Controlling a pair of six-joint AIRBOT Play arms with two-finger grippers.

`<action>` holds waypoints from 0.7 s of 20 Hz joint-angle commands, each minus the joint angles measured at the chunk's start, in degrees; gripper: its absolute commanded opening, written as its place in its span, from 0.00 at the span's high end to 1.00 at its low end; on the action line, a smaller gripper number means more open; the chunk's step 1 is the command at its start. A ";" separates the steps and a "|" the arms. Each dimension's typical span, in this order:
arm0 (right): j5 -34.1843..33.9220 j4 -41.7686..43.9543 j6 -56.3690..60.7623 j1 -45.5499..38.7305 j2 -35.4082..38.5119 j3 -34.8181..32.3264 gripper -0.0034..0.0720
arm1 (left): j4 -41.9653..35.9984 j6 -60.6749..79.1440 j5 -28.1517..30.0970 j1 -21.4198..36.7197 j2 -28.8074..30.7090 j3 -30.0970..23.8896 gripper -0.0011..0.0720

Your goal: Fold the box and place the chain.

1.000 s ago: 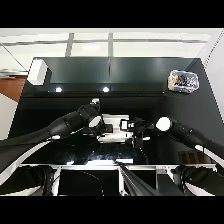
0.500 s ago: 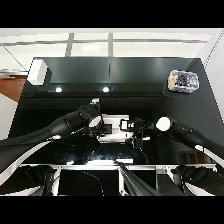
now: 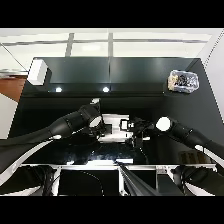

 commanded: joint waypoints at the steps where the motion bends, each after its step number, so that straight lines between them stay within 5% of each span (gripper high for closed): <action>1: 0.02 0.00 0.00 -0.02 -0.02 -0.02 0.51 | 0.04 -0.02 0.83 -0.02 -0.13 0.04 0.69; 6: 0.02 0.00 0.00 -0.02 -0.02 -0.02 0.51 | -0.20 -0.02 0.81 -0.02 -0.20 0.04 0.69; 8: 0.02 0.00 0.00 -0.02 0.00 -0.02 0.51 | -0.55 0.00 0.72 -0.04 -0.26 0.04 0.87; 10: 0.02 0.00 0.00 -0.02 -0.02 -0.02 0.51 | -0.66 0.00 0.72 -0.15 -0.26 0.04 0.95; 14: 0.02 0.00 0.00 -0.02 -0.02 -0.02 0.51 | -0.72 0.00 0.74 -0.15 -0.26 0.04 0.95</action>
